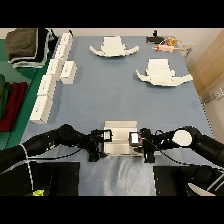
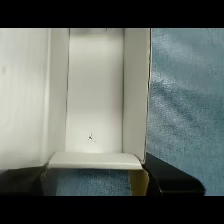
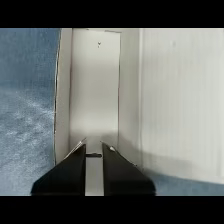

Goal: Fold the box.

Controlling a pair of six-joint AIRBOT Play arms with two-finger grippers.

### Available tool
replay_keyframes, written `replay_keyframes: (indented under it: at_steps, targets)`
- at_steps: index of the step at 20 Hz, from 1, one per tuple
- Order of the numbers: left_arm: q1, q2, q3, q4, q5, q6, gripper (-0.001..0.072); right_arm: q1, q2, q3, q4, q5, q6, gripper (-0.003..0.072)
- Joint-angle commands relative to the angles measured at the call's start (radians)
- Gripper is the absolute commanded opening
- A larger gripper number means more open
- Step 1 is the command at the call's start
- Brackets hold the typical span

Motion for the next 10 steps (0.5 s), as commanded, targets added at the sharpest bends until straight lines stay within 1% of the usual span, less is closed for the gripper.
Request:
replay_keyframes:
  at_steps: [1, 2, 4, 6, 7, 8, 9, 10]
  targets:
    - [0.000, 0.000, 0.000, 0.000, 0.000, 0.000, 0.0523, 0.000, 0.040, 0.047, -0.201, 0.089, 0.497, 0.0002]
    - [0.000, 0.000, 0.000, 0.000, 0.000, 0.000, 0.0523, 0.000, 0.052, 0.072, -0.298, 0.148, 0.662, 0.0002]
    - [0.000, 0.000, 0.000, 0.000, 0.000, 0.000, 0.0523, 0.000, 0.070, 0.125, -0.462, 0.282, 0.920, 0.0002]
    - [0.000, 0.000, 0.000, 0.000, 0.000, 0.000, 0.0523, -0.017, 0.087, 0.174, -0.674, 0.390, 1.346, 0.0002]
    - [0.000, 0.000, 0.000, 0.000, 0.000, 0.000, 0.0523, -0.034, 0.095, 0.188, -0.780, 0.444, 1.509, 0.0002]
    - [0.000, 0.000, 0.000, 0.000, 0.000, 0.000, 0.0523, -0.058, 0.097, 0.188, -0.841, 0.483, 1.612, 0.0002]
    - [0.000, 0.000, 0.000, 0.000, 0.000, 0.000, 0.0523, -0.094, 0.088, 0.182, -0.862, 0.512, 1.666, 0.0002]
    - [0.000, 0.000, 0.000, 0.000, 0.000, 0.000, 0.0523, -0.142, 0.071, 0.167, -0.840, 0.517, 1.683, 0.0002]
